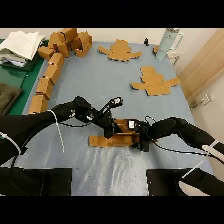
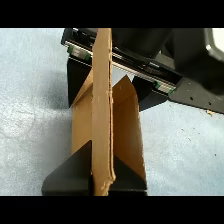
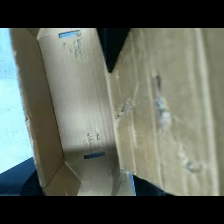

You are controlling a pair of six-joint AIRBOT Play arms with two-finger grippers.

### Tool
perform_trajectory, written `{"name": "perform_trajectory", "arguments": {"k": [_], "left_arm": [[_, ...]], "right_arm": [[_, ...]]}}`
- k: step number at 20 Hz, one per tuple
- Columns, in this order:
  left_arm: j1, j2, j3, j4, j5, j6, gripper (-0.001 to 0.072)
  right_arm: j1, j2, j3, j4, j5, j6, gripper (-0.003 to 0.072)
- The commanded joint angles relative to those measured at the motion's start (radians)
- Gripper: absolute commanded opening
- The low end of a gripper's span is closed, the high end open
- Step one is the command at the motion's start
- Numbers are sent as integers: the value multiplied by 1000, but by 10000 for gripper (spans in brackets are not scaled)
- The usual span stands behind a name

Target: Fold the box.

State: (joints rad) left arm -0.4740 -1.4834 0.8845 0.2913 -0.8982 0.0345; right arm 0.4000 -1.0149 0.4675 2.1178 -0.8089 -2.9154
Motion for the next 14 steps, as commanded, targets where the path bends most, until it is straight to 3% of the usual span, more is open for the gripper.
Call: {"name": "perform_trajectory", "arguments": {"k": [1,5,7,10,12,14], "left_arm": [[0,0,0,0,0,0,16],[0,0,0,0,2,0,16],[0,0,0,0,1,0,16],[0,0,0,0,1,0,16],[0,0,0,0,1,0,16],[0,0,0,0,1,0,16]], "right_arm": [[1,7,6,-2,-5,29,701],[0,19,14,-12,-12,29,700],[0,16,14,-11,-11,29,632],[1,-16,13,-11,-11,29,629],[1,-31,13,-11,-8,28,558],[1,-31,13,-11,-7,28,557]]}}
